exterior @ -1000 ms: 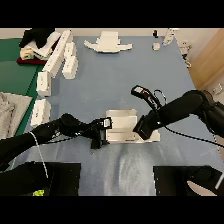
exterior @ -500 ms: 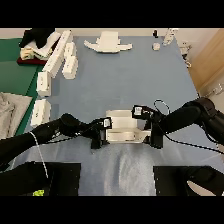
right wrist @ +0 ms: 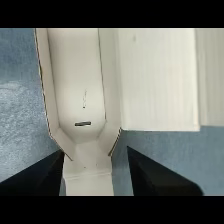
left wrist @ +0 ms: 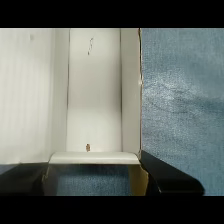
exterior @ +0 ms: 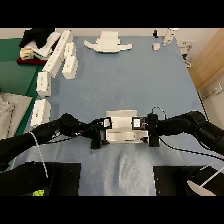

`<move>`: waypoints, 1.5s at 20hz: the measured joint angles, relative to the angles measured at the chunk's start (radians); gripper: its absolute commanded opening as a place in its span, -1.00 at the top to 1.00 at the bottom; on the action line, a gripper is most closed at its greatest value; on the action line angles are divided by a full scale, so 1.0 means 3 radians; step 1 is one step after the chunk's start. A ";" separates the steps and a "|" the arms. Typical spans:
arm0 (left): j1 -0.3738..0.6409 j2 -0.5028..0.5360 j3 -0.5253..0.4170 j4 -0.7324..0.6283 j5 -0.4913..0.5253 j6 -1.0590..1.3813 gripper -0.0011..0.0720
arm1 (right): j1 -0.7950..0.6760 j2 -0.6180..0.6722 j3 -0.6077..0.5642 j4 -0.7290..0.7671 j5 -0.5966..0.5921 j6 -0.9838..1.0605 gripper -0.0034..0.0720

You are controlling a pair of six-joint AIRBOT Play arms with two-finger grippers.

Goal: Fold the box.

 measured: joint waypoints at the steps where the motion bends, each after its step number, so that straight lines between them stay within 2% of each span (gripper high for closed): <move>1: 0.0000 0.0000 0.0000 0.0000 -0.0001 0.0000 0.00 | 0.0000 -0.0017 -0.0015 0.0036 0.0039 -0.0041 -0.63; 2: 0.0000 0.0000 0.0000 -0.0001 -0.0001 0.0000 0.00 | 0.0001 -0.0034 -0.0028 0.0080 0.0069 -0.0085 -0.48; 4: 0.0000 0.0000 0.0000 0.0000 -0.0001 0.0000 0.00 | 0.0000 -0.0061 -0.0046 0.0178 0.0107 -0.0160 -0.40; 5: 0.0000 0.0000 0.0000 -0.0001 -0.0001 0.0000 0.00 | 0.0000 -0.0070 -0.0051 0.0211 0.0107 -0.0183 -0.13; 8: 0.0000 0.0000 0.0000 0.0000 -0.0001 0.0000 0.00 | 0.0000 -0.0086 -0.0058 0.0289 0.0112 -0.0226 0.46; 10: 0.0000 0.0000 0.0000 0.0000 -0.0001 0.0000 0.00 | 0.0004 -0.0094 -0.0062 0.0352 0.0112 -0.0237 0.58; 11: 0.0000 0.0000 0.0000 0.0000 -0.0001 0.0000 0.00 | 0.0011 -0.0097 -0.0062 0.0375 0.0113 -0.0249 0.70; 17: 0.0000 0.0000 0.0000 0.0000 -0.0001 0.0000 0.00 | 0.0045 -0.0122 -0.0064 0.0556 0.0217 -0.0258 0.69; 18: 0.0000 0.0000 0.0000 0.0000 -0.0001 0.0000 0.00 | 0.0050 -0.0139 -0.0064 0.0587 0.0239 -0.0259 0.58; 21: 0.0000 0.0000 0.0000 0.0000 -0.0001 0.0000 0.00 | 0.0057 -0.0192 -0.0065 0.0693 0.0268 -0.0312 -0.49; 22: 0.0000 0.0000 0.0000 -0.0001 -0.0001 -0.0001 0.00 | 0.0057 -0.0202 -0.0065 0.0722 0.0272 -0.0334 -0.67; 28: 0.0000 0.0000 0.0000 -0.0001 -0.0001 -0.0001 0.00 | 0.0057 -0.0220 -0.0065 0.0771 0.0286 -0.0397 -0.64; 29: 0.0000 0.0000 0.0000 0.0000 -0.0001 -0.0001 0.00 | 0.0057 -0.0214 -0.0065 0.0769 0.0281 -0.0394 -0.43; 30: 0.0000 0.0000 0.0000 0.0000 -0.0001 -0.0001 0.00 | 0.0057 -0.0200 -0.0064 0.0752 0.0259 -0.0354 -0.05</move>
